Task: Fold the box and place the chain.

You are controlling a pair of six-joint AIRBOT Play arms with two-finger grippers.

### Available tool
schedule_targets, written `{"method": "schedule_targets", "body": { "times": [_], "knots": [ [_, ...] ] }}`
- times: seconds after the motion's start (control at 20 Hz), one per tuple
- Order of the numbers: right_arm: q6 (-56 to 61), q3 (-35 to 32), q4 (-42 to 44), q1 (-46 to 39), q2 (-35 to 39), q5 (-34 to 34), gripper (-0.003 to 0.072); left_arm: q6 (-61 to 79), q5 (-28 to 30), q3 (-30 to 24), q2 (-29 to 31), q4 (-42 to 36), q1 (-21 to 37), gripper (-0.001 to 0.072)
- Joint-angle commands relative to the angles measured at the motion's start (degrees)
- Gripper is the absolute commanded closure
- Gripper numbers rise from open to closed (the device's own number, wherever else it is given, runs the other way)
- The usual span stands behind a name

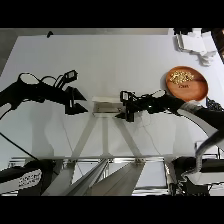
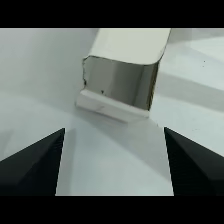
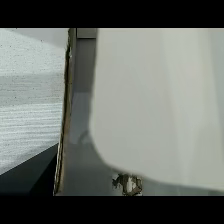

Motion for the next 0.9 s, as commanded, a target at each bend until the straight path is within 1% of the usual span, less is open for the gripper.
{"method": "schedule_targets", "body": {
  "times": [0.0,0.1,0.2,0.5,0.7,0.75,0.85],
  "knots": [
    [0.0,0.02,0.0,0.0,0.02,0.02,0.0164,16.63,0.79,-0.92,-7.13,-6.21,-0.83,0.0005],
    [0.0,0.0,0.0,0.0,0.02,0.04,0.0164,19.37,2.51,-0.92,-9.16,-8.68,-2.47,0.0006],
    [0.0,0.0,0.0,0.0,0.02,0.02,0.0164,23.96,4.24,-0.9,-9.94,-10.45,-3.69,0.0005],
    [0.0,0.02,0.02,0.0,0.02,0.02,0.0164,32.63,5.57,-0.9,-11.41,-10.36,-6.32,0.0007],
    [0.0,0.02,0.02,0.0,0.02,0.04,0.0164,32.04,7.28,-0.74,-11.72,-10.62,-7.04,0.001],
    [0.0,0.02,0.0,0.0,0.02,0.04,0.0164,32.04,7.39,-0.72,-11.72,-10.49,-7.15,0.0047],
    [0.0,0.02,0.02,0.0,0.02,0.04,0.0164,32.02,7.45,-0.68,-11.72,-10.08,-7.41,0.0451]
  ]
}}
